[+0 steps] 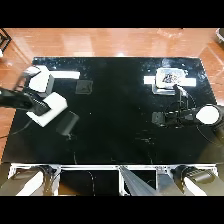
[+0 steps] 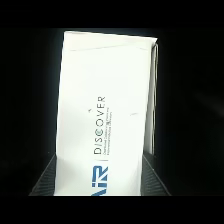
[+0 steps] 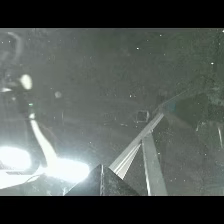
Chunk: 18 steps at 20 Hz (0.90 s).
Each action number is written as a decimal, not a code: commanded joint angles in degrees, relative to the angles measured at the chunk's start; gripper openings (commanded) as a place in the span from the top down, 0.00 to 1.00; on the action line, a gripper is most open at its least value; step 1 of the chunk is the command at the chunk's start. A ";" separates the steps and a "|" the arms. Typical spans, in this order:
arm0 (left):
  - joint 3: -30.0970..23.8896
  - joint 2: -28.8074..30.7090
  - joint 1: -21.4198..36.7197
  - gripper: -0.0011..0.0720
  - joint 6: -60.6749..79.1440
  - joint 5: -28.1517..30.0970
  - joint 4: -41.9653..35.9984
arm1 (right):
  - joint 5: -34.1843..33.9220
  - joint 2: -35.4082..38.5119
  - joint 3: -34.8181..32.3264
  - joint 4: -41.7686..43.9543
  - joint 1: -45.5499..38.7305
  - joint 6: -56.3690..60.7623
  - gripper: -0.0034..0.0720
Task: Fold the box and place the chain.
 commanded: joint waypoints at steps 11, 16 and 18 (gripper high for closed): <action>6.54 -21.68 16.68 0.95 -5.75 20.65 -1.07 | -3.26 0.02 -0.04 -0.02 -0.04 -1.99 0.93; 6.54 -23.10 16.33 0.12 -6.16 24.61 -1.18 | -4.13 0.02 -0.04 -0.02 -0.04 -1.97 0.93; 7.21 -22.99 16.33 0.11 -6.45 23.08 -0.98 | -4.35 0.02 -0.04 -0.04 -0.04 -1.99 0.93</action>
